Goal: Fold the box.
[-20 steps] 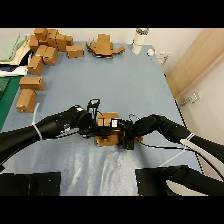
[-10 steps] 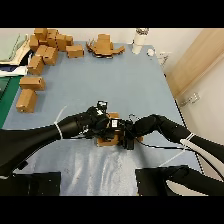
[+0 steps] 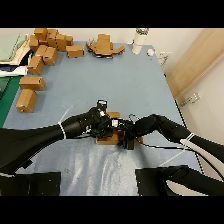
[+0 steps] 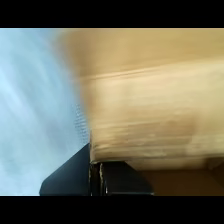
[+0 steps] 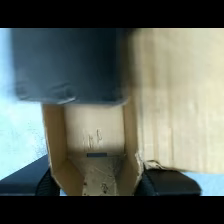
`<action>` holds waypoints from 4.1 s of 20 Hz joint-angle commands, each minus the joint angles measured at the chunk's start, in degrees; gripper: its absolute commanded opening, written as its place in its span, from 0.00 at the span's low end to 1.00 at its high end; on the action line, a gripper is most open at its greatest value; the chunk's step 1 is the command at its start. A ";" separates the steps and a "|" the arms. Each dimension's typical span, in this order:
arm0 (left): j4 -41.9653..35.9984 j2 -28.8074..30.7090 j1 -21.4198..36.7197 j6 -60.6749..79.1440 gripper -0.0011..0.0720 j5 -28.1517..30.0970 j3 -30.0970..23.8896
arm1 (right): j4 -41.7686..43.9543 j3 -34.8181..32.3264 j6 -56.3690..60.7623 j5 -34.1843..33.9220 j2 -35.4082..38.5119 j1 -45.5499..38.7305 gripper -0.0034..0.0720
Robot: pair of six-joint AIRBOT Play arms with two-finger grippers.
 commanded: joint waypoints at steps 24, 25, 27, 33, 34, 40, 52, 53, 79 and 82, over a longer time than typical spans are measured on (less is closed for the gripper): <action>-9.14 0.09 3.58 0.85 0.74 -2.51 0.44 | -0.02 0.00 -0.22 0.09 -0.02 0.07 0.72; -9.11 0.11 3.67 1.03 0.74 -2.86 0.42 | -0.02 0.00 -0.22 0.09 -0.02 0.07 0.72; -9.09 0.11 3.87 1.51 0.74 -2.80 0.44 | -0.04 0.00 -0.22 0.09 -0.02 0.07 0.72; -9.01 -0.09 4.50 2.64 0.73 -2.93 0.37 | -0.02 0.00 -0.22 0.09 -0.02 0.07 0.72; -9.03 -0.26 4.48 2.84 0.50 -3.17 0.39 | -0.02 0.00 -0.22 0.11 -0.02 0.07 0.72; -9.07 -0.37 4.13 4.81 0.07 -3.21 0.39 | -0.02 0.00 -0.22 0.09 -0.02 0.07 0.72; -15.32 -0.31 6.97 4.76 0.77 -7.80 4.07 | -0.04 0.00 -0.22 0.09 -0.02 0.07 0.72; -15.32 -0.31 7.87 4.76 0.77 -9.09 5.25 | -0.02 0.00 -0.22 0.09 -0.02 0.07 0.72; -43.30 0.87 36.33 98.23 0.03 -15.26 2.64 | -0.04 0.00 -0.22 0.09 -0.02 0.07 0.72; -42.93 5.40 32.06 106.20 0.02 -4.20 -7.21 | -0.04 0.00 -0.22 0.09 -0.02 0.07 0.72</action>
